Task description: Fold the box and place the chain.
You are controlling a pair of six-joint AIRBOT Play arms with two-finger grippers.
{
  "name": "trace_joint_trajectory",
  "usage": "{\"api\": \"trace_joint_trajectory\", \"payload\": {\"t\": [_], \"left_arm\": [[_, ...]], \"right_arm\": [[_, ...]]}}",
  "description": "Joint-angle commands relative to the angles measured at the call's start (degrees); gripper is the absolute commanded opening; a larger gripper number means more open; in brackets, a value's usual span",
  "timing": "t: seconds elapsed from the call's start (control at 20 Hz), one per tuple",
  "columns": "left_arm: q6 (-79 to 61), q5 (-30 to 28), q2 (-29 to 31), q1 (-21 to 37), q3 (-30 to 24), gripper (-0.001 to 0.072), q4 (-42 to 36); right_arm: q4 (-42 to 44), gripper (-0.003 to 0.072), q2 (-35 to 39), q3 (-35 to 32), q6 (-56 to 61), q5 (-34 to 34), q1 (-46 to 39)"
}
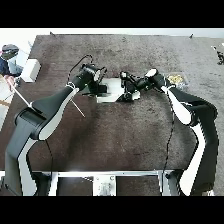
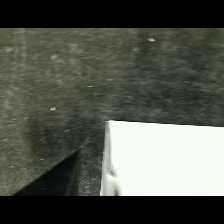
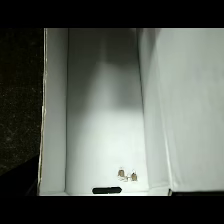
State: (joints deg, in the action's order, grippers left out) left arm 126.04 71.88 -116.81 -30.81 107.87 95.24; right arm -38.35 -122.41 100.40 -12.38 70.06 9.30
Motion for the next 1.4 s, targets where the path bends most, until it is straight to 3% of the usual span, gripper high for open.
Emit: {"api": "trace_joint_trajectory", "payload": {"t": [0.0,0.1,0.2,0.45,0.5,0.55,0.6,1.1,1.35], "left_arm": [[-0.5,-0.1,-0.2,0.0,0.1,0.0205,0.2],[-0.5,-0.3,-0.2,-0.1,0.3,0.0204,0.1],[-0.5,-0.5,-0.2,-0.1,0.8,0.0021,0.2],[-0.5,-1.7,-0.2,-0.1,0.8,0.0014,-0.2],[-0.7,-1.8,-0.1,-0.1,0.8,0.0126,-0.2],[-2.4,-2.3,0.0,-0.1,0.8,0.0409,-0.8],[-4.4,-2.4,0.1,-0.1,1.0,0.0447,-1.4],[-12.1,11.3,0.3,0.1,11.6,0.0449,-4.3],[-17.3,7.6,6.1,0.3,11.2,0.0448,-7.2]], "right_arm": [[0.0,0.0413,0.0,0.0,0.0,0.0,0.0],[0.0,0.0413,0.0,0.0,0.0,0.0,0.0],[0.0,0.0413,0.0,0.0,0.0,0.0,0.0],[0.0,0.0413,0.0,0.0,0.0,0.0,0.0],[0.0,0.0413,0.0,0.0,0.0,0.0,0.0],[0.0,0.0413,0.0,0.0,0.0,0.0,0.0],[0.0,0.0413,0.0,0.0,0.0,0.0,0.0],[0.0,0.0413,0.0,0.0,0.0,0.0,0.0],[0.0,0.0413,0.0,0.0,0.0,0.0,0.0]]}}
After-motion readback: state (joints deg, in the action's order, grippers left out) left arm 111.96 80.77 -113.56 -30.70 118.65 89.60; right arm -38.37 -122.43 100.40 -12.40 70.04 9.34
